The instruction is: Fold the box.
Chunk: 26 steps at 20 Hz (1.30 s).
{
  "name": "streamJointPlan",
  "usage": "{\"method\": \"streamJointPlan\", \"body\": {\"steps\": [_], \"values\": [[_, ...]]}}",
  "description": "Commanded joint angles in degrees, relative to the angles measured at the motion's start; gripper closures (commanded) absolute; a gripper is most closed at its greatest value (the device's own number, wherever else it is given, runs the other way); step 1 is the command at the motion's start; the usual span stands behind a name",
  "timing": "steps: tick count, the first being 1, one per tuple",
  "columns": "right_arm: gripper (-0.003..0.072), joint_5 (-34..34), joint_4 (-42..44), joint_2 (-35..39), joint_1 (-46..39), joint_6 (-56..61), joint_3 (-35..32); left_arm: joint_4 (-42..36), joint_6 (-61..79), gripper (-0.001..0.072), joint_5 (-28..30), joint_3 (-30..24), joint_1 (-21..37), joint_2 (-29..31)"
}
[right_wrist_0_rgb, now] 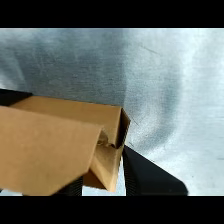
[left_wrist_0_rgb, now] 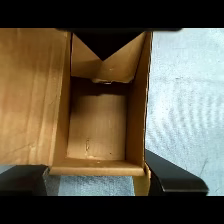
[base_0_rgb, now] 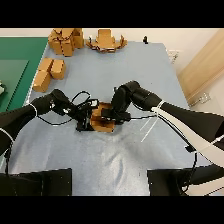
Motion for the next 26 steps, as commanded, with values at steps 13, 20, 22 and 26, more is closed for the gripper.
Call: {"method": "streamJointPlan", "body": {"steps": [13,20,22,26], "values": [[0.0233,2.21,-2.08,1.86,0.17,-1.16,0.17,-0.04,-0.17,0.0692,0.31,0.04,0.02,-0.02],[0.0234,-5.16,-6.34,2.32,0.2,0.31,0.15,-0.04,-0.17,0.0691,0.33,0.04,0.02,0.0],[0.0234,-4.94,-6.21,2.25,0.22,0.28,0.15,-0.02,-0.17,0.0692,0.37,0.04,0.02,0.0],[0.0234,-0.83,-4.09,1.46,0.22,0.31,0.09,-0.04,-0.17,0.0692,0.35,0.04,0.02,-0.02]]}}
